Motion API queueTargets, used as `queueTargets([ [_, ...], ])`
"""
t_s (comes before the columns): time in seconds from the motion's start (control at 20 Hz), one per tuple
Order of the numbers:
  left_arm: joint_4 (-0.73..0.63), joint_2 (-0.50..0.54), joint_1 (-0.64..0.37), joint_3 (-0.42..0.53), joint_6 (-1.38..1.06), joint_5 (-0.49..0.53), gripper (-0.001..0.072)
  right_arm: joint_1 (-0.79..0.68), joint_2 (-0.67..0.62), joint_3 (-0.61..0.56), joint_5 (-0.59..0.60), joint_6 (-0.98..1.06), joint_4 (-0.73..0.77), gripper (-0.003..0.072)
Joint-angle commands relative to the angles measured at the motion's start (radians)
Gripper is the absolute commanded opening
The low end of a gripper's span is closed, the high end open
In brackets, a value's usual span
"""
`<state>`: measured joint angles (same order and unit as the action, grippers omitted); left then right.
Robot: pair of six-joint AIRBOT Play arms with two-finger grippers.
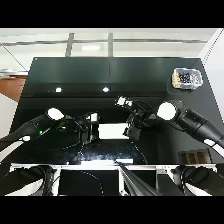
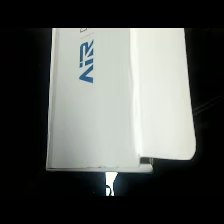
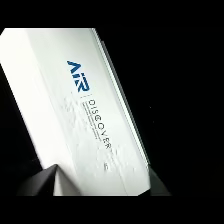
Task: Fold the box and place the chain.
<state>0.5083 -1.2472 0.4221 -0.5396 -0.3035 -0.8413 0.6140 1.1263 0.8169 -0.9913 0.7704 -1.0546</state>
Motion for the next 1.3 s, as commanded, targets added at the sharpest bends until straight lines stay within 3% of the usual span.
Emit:
queueTargets([
  [0.0,0.000,-0.001,0.000,0.000,0.000,0.000,0.0504,0.021,0.001,0.000,0.020,0.000,-0.049,0.0351],
  [0.05,0.000,-0.001,0.000,0.000,0.000,0.000,0.0504,0.027,0.001,0.000,0.023,0.000,-0.045,0.0178],
  [0.55,0.000,-0.001,0.000,0.000,0.000,0.000,0.0504,0.041,0.001,0.000,0.010,0.001,-0.036,0.0210],
  [0.6,0.000,-0.001,0.000,0.000,0.000,0.000,0.0504,0.041,0.001,0.000,0.008,0.001,-0.036,0.0334],
  [0.65,0.000,-0.001,0.000,0.000,0.000,0.000,0.0504,0.041,0.001,0.000,0.008,0.004,-0.037,0.0378],
  [0.85,0.000,-0.001,0.000,0.000,0.000,0.000,0.0505,0.041,0.001,0.000,0.008,0.008,-0.043,0.0371],
  [1.0,0.000,-0.001,0.000,0.000,0.000,0.000,0.0504,0.041,0.001,0.000,0.008,0.008,-0.043,0.0238],
  [1.25,0.000,-0.001,0.000,0.000,0.000,0.000,0.0504,0.041,0.001,0.000,0.008,0.008,-0.043,0.0238],
])
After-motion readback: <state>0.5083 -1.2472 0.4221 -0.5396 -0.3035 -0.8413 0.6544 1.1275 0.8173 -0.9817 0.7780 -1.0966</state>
